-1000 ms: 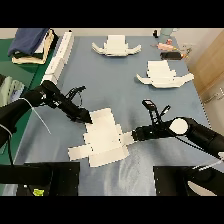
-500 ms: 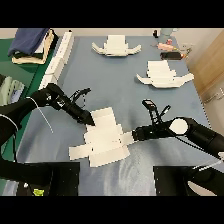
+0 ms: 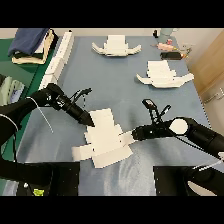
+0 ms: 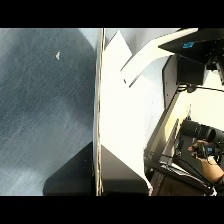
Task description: Fold the box.
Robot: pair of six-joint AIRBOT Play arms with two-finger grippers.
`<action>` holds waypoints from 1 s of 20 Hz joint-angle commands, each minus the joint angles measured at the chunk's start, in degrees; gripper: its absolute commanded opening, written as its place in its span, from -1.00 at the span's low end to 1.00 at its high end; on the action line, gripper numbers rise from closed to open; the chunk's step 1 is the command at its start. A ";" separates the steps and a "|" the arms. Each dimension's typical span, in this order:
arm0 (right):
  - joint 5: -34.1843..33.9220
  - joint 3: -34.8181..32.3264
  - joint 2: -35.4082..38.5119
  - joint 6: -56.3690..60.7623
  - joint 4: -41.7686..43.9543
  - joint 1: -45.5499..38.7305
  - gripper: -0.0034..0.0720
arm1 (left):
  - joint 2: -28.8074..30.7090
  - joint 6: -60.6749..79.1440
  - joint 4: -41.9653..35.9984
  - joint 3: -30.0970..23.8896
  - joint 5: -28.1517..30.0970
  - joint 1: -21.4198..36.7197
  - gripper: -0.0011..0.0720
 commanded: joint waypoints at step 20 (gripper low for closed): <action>7.80 10.67 1.62 12.50 -20.50 -10.03 0.64 | 15.63 13.92 0.09 0.09 13.79 -7.82 -0.94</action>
